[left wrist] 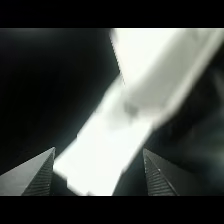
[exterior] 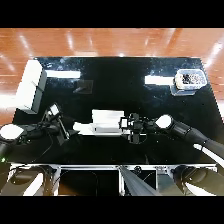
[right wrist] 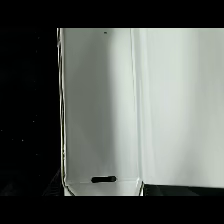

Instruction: Fold the box and place the chain.

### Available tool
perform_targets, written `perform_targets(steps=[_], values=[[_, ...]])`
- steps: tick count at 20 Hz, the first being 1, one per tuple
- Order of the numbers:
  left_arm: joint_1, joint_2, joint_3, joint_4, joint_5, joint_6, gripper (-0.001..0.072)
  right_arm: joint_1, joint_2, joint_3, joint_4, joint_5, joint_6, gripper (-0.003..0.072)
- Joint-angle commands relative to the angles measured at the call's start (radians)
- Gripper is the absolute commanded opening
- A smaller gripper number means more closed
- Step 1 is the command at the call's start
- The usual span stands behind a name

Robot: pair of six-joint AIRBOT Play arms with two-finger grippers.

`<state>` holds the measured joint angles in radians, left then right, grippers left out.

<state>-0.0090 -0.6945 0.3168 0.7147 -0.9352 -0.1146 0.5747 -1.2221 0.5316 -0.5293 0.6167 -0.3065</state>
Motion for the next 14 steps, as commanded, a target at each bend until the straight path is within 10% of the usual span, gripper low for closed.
perform_targets(steps=[1,14], values=[[-0.035,-0.049,-0.001,0.129,0.022,0.116,0.0629,-0.001,0.000,0.000,0.000,0.000,0.000,0.0561],[-0.153,-0.287,0.130,0.039,0.099,0.348,0.0604,-0.001,0.000,0.000,0.000,0.006,0.000,0.0560]])
